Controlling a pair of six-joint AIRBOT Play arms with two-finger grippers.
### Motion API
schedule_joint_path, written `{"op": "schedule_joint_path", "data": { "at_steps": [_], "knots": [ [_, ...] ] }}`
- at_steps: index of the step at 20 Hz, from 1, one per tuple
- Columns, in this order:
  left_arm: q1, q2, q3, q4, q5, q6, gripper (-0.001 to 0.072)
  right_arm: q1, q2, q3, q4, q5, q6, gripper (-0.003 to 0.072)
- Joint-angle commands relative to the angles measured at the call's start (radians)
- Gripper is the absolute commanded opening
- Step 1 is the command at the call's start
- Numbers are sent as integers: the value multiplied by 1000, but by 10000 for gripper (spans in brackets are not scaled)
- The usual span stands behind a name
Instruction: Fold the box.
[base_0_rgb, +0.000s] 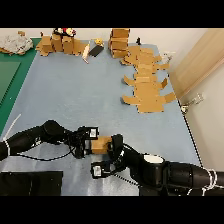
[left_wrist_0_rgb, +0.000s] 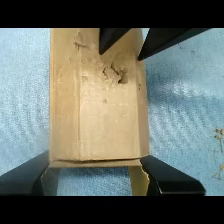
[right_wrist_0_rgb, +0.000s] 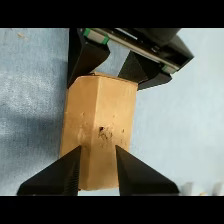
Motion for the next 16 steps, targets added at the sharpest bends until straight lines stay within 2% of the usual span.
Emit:
{"op": "schedule_joint_path", "data": {
  "at_steps": [1, 16],
  "knots": [
    [0, -1, 0, 0, 0, 0, 529, 32, -1, 0, -58, -35, 48, 280],
    [0, -1, 0, 0, 0, 0, 529, 61, 14, 27, -203, -55, 87, 279]
  ]
}}
